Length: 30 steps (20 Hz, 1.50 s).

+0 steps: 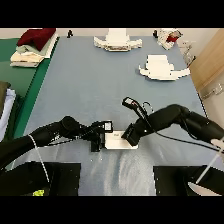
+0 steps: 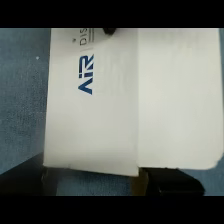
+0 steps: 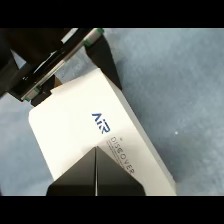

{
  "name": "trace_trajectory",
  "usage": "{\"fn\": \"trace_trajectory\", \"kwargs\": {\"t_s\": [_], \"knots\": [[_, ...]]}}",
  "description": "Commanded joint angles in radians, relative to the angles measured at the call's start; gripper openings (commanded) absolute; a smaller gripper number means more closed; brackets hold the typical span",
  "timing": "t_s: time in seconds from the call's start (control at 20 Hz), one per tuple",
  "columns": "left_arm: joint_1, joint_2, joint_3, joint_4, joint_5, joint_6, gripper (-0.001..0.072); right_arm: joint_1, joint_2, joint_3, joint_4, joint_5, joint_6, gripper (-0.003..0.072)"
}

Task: Fold the box.

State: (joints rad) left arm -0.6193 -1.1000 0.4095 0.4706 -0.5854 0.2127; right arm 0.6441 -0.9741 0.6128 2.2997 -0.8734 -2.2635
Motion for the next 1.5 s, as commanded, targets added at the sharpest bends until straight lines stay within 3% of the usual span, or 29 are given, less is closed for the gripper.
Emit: {"fn": "trace_trajectory", "kwargs": {"t_s": [0.0, 0.15, 0.25, 0.35, 0.65, 0.75, 1.0, 1.05, 1.15, 1.25, 1.45], "knots": [[0.0, 0.0, 0.0, 0.0, 0.0, 0.0, 0.0463, 0.122, 0.134, -0.122, -0.093, 0.262, -0.026, 0.0004], [0.0, 0.0, 0.0, 0.0, 0.0, 0.0, 0.0463, 0.173, 0.159, -0.137, -0.212, 0.29, -0.026, 0.0045], [0.0, 0.0, 0.0, 0.0, 0.0, 0.0, 0.0463, 0.191, 0.158, -0.137, -0.237, 0.29, -0.045, 0.0312], [0.0, 0.0, 0.0, 0.0, 0.0, 0.0, 0.0463, 0.206, 0.158, -0.132, -0.236, 0.289, -0.093, 0.0462], [0.0, 0.0, 0.0, 0.0, 0.0, 0.0, 0.0463, 0.235, 0.11, -0.115, -0.308, 0.294, -0.196, 0.0474], [0.0, 0.0, 0.0, 0.0, 0.0, 0.0, 0.0463, 0.235, 0.091, -0.108, -0.322, 0.297, -0.22, 0.0593], [0.0, 0.0, 0.0, 0.0, 0.0, 0.0, 0.0463, 0.235, 0.089, -0.095, -0.325, 0.301, -0.283, 0.0586], [0.0, 0.0, 0.0, 0.0, 0.0, 0.0, 0.0463, 0.235, 0.089, -0.095, -0.331, 0.301, -0.294, 0.0525], [0.0, 0.0, 0.0, 0.0, 0.0, 0.0, 0.0462, 0.235, 0.089, -0.095, -0.333, 0.301, -0.296, 0.0498], [0.0, 0.0, 0.0, 0.0, 0.0, 0.0, 0.0463, 0.237, 0.092, -0.095, -0.329, 0.299, -0.296, 0.0408], [0.0, 0.0, 0.0, 0.0, 0.0, 0.0, 0.0462, 0.26, 0.103, -0.093, -0.33, 0.303, -0.296, 0.0409]]}}
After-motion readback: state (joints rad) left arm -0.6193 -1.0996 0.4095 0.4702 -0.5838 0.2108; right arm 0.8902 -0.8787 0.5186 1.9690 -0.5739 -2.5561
